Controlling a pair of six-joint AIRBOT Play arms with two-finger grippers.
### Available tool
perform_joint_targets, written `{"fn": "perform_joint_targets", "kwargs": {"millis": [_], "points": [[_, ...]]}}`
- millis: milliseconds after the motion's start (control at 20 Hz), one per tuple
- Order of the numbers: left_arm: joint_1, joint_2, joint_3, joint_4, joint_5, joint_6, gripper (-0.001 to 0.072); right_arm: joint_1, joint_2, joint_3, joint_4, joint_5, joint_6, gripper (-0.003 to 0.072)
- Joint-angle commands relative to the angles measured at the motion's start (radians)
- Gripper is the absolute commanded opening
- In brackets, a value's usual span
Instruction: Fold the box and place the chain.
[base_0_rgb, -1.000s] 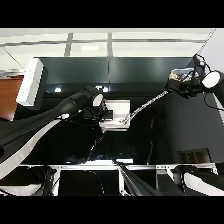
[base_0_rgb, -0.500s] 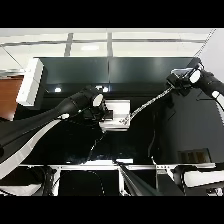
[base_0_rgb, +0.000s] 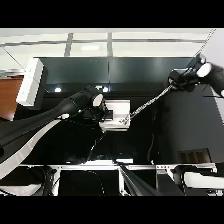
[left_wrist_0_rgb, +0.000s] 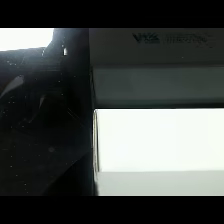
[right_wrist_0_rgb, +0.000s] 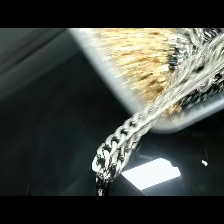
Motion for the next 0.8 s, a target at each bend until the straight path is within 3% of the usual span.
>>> {"fn": "perform_joint_targets", "kwargs": {"millis": [0, 150, 300, 450, 750], "points": [[-0.001, 0.0, 0.0, 0.0, 0.0, 0.0, 0.0031, 0.007, 0.258, 0.002, 0.014, 0.214, -0.219, 0.0019], [-0.001, 0.0, 0.0, 0.0, 0.0, 0.0, 0.0031, 0.007, 0.494, 0.002, 0.036, 0.272, -0.23, 0.0019], [-0.001, 0.0, 0.0, 0.0, -0.005, 0.0, 0.0031, 0.007, 0.63, 0.003, 0.182, 0.355, -0.294, 0.0018], [-0.001, 0.0, 0.0, 0.0, -0.01, 0.0, 0.0031, 0.008, 0.662, 0.01, 0.383, 0.403, -0.36, 0.0018], [-0.001, 0.0, 0.0, 0.0, -0.01, 0.0, 0.0031, 0.127, 0.637, 0.014, 0.4, 0.433, -0.4, 0.0019]]}}
